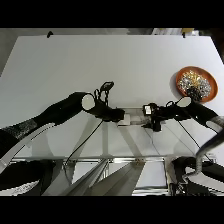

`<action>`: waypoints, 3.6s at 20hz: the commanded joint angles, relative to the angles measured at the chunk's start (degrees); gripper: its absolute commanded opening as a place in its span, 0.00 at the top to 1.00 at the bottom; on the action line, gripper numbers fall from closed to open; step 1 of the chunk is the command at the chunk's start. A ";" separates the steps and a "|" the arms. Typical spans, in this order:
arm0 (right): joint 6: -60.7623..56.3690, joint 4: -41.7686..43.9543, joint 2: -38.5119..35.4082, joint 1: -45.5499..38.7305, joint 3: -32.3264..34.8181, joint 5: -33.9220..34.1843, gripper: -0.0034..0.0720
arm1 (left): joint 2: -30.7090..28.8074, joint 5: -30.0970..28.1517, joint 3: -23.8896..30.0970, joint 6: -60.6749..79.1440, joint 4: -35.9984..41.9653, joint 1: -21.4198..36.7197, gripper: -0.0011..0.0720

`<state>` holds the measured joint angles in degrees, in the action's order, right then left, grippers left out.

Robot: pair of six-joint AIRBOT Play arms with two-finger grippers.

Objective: Fold the box and place the chain.

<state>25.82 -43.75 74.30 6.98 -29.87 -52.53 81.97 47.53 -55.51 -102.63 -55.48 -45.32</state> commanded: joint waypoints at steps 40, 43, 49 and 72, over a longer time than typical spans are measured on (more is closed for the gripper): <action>-0.04 0.02 -0.02 -0.02 -0.04 0.00 0.51 | 17.51 20.28 -22.64 -37.33 -30.56 -9.75 0.70; -0.04 0.02 -0.02 -0.02 -0.07 0.02 0.51 | 17.59 20.17 -22.64 -37.35 -30.77 -10.51 0.70; -0.04 0.04 -0.02 -0.02 -0.07 0.00 0.51 | 18.62 20.46 -22.51 -37.64 -31.08 -11.74 0.72; -0.04 0.02 -0.02 -0.02 -0.07 0.00 0.51 | 0.57 26.25 -20.57 -12.98 -25.20 -2.71 0.53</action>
<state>25.80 -43.75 74.30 6.98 -29.89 -52.51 87.61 71.85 -77.06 -124.66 -80.99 -50.81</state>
